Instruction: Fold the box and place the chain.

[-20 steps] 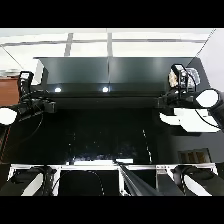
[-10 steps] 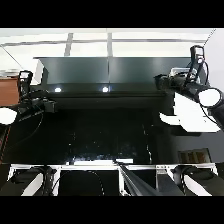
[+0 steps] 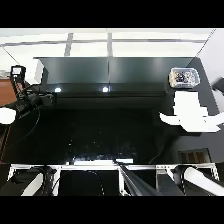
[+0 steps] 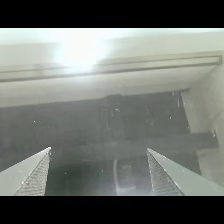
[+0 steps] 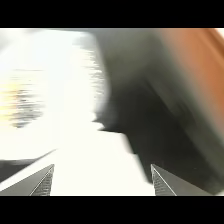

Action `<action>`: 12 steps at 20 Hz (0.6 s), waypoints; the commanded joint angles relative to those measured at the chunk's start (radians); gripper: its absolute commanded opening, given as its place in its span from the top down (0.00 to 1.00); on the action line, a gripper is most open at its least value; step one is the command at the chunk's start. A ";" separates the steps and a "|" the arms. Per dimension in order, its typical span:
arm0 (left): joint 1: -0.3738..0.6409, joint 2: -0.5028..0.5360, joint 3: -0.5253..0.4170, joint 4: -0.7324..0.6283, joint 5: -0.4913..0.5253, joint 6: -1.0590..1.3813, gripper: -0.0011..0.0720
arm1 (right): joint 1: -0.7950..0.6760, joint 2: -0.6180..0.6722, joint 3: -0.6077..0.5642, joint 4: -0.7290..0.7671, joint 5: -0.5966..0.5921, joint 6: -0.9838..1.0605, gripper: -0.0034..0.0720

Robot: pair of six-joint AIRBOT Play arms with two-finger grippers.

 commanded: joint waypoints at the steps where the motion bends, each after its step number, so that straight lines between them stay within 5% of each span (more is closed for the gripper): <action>1: 0.001 -0.002 0.000 -0.037 0.011 -0.002 0.03 | -0.336 -0.183 0.178 0.111 0.358 -0.166 0.02; 6: -0.003 -0.026 0.000 -0.133 0.011 -0.002 0.03 | -0.410 -0.416 0.367 0.183 0.634 -0.463 0.02; 10: -0.005 -0.047 0.000 -0.179 0.011 -0.002 0.03 | -0.296 -0.463 0.375 0.170 0.643 -0.660 0.02; 12: -0.012 -0.048 0.000 -0.179 0.010 -0.002 0.03 | -0.258 -0.462 0.375 0.142 0.657 -0.660 0.50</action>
